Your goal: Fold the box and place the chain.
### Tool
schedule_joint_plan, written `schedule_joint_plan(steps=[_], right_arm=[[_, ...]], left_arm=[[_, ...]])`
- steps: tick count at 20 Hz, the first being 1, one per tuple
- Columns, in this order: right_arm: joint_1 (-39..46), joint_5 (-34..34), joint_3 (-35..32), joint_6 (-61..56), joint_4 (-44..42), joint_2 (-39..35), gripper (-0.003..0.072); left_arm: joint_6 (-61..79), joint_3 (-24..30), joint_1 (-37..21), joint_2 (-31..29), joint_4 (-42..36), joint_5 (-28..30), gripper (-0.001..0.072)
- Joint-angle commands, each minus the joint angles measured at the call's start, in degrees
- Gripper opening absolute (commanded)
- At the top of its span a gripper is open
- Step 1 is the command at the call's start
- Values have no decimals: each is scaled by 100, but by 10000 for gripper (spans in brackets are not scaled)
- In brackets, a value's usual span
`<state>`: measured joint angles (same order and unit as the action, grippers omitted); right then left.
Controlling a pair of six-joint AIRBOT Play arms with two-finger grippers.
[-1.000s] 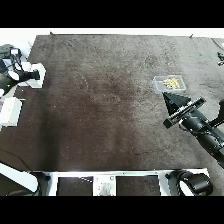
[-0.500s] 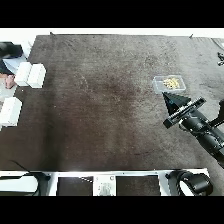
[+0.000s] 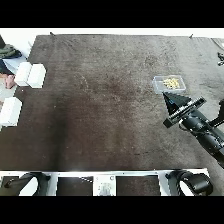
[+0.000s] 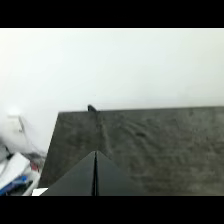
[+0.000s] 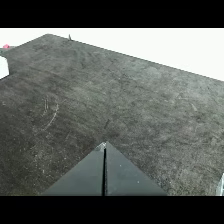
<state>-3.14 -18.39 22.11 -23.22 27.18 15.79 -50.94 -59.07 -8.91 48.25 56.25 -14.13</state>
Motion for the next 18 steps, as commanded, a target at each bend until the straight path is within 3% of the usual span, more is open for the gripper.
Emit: schedule_joint_plan(steps=[1, 5, 10, 14, 18], right_arm=[[-2, 4, -2, 2, 0, -4, -15], [-2, 4, -2, 2, 0, -4, -15], [0, 4, -2, 2, 0, -4, -15], [-2, 4, -2, 2, 0, -4, -15], [-2, 4, -2, 2, 0, -4, -14]], left_arm=[[197, 1445, 476, -1419, -98, 896, 6], [166, 2636, 946, -2721, -101, 931, 6], [-367, 3755, 1003, -4004, -105, 750, 6], [-365, 4207, 1003, -4116, -103, 658, 6], [-348, 4297, 1003, -4116, -98, 664, 9]])
